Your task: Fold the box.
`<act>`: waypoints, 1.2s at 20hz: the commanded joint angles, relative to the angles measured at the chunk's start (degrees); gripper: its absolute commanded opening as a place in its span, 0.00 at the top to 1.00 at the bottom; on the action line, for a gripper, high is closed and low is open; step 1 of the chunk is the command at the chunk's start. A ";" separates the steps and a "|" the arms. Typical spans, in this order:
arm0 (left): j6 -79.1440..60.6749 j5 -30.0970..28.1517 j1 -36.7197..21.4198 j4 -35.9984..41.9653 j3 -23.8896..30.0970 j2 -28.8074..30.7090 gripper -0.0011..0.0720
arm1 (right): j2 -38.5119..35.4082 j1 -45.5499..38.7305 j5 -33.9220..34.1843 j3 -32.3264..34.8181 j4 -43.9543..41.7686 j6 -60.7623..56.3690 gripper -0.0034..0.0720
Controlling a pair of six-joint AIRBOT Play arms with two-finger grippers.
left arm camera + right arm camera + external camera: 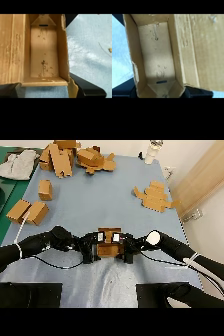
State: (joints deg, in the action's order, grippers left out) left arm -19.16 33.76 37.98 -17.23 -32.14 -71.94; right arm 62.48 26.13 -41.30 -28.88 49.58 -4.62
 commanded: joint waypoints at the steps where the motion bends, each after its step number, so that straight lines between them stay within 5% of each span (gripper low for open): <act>1: 2.05 -2.27 0.15 0.02 -0.04 -0.09 0.26 | 0.00 0.04 -0.17 -0.02 0.11 -0.02 0.19; 14: 2.14 -2.12 0.15 0.07 -0.04 -0.09 0.27 | 0.00 -0.07 -0.24 -0.02 0.39 -0.04 0.18; 16: 2.14 -2.14 0.15 0.09 -0.04 -0.09 0.27 | -0.07 -0.07 -0.26 -0.04 0.46 -1.73 0.00; 24: 4.11 -2.32 0.15 0.07 -0.04 -0.09 0.27 | -6.23 -0.07 -1.42 -0.09 9.09 -19.87 0.00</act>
State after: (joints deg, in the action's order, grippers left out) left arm -16.64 31.38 38.09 -17.15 -32.14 -72.01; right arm 58.96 26.09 -42.11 -28.91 53.84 -16.16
